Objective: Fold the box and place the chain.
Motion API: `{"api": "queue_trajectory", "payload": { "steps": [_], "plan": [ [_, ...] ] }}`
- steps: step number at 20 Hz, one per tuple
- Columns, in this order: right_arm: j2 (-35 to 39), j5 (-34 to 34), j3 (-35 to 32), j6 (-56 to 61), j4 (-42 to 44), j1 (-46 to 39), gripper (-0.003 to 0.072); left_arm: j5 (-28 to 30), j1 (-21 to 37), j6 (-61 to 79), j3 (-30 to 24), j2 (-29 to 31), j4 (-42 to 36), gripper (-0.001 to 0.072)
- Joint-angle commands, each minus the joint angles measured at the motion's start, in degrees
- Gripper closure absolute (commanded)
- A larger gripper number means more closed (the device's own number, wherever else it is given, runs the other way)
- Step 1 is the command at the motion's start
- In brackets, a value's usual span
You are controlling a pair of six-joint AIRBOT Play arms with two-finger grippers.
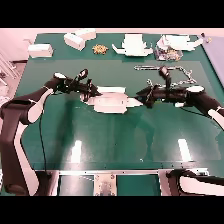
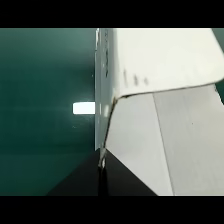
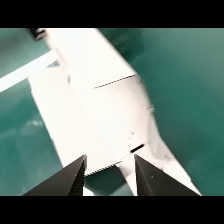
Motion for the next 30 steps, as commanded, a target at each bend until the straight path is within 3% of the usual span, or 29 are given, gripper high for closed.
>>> {"api": "queue_trajectory", "payload": {
  "steps": [1,6,8,9,10,11,30],
  "plan": [
    [1.1,-4.9,-2.1,-5.8,-7.3,6.1,0.0311,0.0,0.0,0.0,0.0,0.0,0.0,0.0690],
    [1.1,-17.4,-2.7,-5.8,-12.3,15.4,0.0316,0.0,0.0,0.0,0.0,0.0,0.0,0.0690],
    [1.1,-18.5,-2.7,-5.6,-12.3,16.6,0.0419,0.1,0.0,0.0,0.0,0.0,0.0,0.0690],
    [1.1,-18.5,-2.7,-5.1,-12.3,16.5,0.0419,0.0,0.0,0.0,0.0,0.0,0.0,0.0690],
    [1.1,-18.6,-2.8,-3.6,-12.3,16.5,0.0324,0.0,0.0,0.0,0.0,0.0,0.0,0.0690],
    [1.1,-18.7,-2.9,-3.0,-12.3,16.5,0.0177,0.0,0.0,0.0,0.0,0.0,0.0,0.0690],
    [0.7,-26.6,-6.9,-7.8,-15.9,21.4,0.0168,0.0,0.0,0.0,0.0,0.0,0.0,0.0690]
  ]
}}
